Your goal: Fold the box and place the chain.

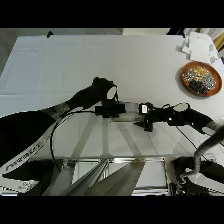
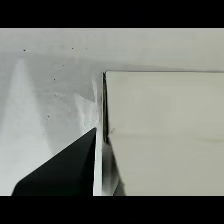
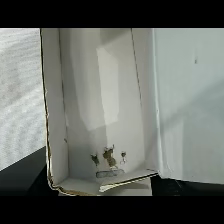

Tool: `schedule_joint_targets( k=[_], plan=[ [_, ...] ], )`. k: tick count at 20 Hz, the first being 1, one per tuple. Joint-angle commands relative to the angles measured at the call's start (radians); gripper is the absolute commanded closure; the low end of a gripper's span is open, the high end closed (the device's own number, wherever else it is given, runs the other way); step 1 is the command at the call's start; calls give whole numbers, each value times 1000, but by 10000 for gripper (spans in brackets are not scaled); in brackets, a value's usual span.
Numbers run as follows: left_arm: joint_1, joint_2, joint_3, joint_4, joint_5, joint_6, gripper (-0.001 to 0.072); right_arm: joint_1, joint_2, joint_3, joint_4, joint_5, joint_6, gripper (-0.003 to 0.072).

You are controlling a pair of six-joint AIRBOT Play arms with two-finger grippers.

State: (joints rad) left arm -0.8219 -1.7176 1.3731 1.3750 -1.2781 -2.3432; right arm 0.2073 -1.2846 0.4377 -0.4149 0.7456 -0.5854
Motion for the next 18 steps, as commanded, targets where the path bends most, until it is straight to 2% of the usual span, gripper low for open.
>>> schedule_joint_targets(
  k=[1, 3, 4, 5, 8, 9, 10, 15, 18],
  plan=[
    [11, -26, 58, 25, -50, 18, 479, 0, 1, 0, 1, -1, 1, 285],
    [11, -32, 58, 29, -47, 17, 508, 0, 1, 0, 1, -1, 1, 285],
    [11, -38, 58, 29, -43, 17, 576, 0, 1, 0, 0, -1, 1, 285],
    [9, -46, 58, 24, -42, 17, 610, 0, 1, 0, 1, -1, 1, 285],
    [-8, -73, 58, 2, -43, 16, 637, 0, 1, 0, 1, -1, 1, 285],
    [-11, -80, 58, 2, -43, 16, 699, 0, 1, 0, 1, -1, 1, 285],
    [-16, -86, 58, 2, -43, 16, 708, 0, 1, 0, 1, -1, 1, 285],
    [-21, -91, 58, 2, -43, 16, 696, 0, 1, 0, 1, -1, 1, 285],
    [-21, -91, 58, 3, -42, 16, 615, 0, 1, 0, 0, -1, 1, 285]
  ],
)
